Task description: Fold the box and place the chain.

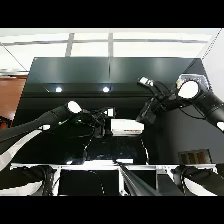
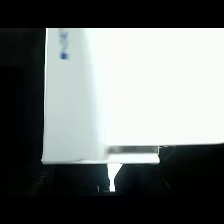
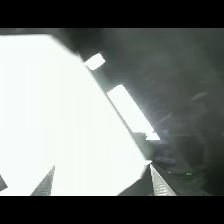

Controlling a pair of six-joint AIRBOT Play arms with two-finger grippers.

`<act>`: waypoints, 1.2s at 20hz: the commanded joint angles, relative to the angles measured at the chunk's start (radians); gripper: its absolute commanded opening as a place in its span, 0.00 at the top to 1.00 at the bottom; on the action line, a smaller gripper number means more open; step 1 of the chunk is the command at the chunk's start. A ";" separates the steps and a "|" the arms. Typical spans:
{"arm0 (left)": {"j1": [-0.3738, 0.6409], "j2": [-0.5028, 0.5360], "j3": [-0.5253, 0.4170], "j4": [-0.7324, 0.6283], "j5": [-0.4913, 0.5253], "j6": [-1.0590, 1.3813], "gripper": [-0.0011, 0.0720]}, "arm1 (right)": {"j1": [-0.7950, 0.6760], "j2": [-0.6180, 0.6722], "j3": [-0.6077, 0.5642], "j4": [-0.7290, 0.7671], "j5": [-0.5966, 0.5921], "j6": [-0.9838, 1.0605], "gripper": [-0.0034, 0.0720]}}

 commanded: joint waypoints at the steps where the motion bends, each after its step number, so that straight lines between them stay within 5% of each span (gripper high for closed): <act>1: 0.000 -0.001 0.000 0.000 0.000 0.000 0.56 | 0.016 0.012 -0.071 0.100 0.011 -0.193 0.00; 9: 0.000 -0.001 0.000 0.001 0.000 0.000 0.56 | 0.086 0.012 -0.091 0.074 -0.157 -0.379 0.00; 11: 0.000 -0.001 0.000 0.001 0.000 0.001 0.56 | 0.087 0.012 -0.091 0.066 -0.153 -0.378 0.27; 15: 0.000 -0.001 0.000 0.001 0.000 0.001 0.56 | 0.087 0.012 -0.091 0.066 -0.149 -0.361 0.33; 16: 0.000 -0.001 0.000 0.001 0.000 0.001 0.56 | 0.087 0.012 -0.091 0.066 -0.142 -0.354 0.50; 24: 0.000 -0.001 0.000 0.001 0.000 0.001 0.56 | 0.087 0.012 -0.111 0.066 -0.123 -0.335 0.52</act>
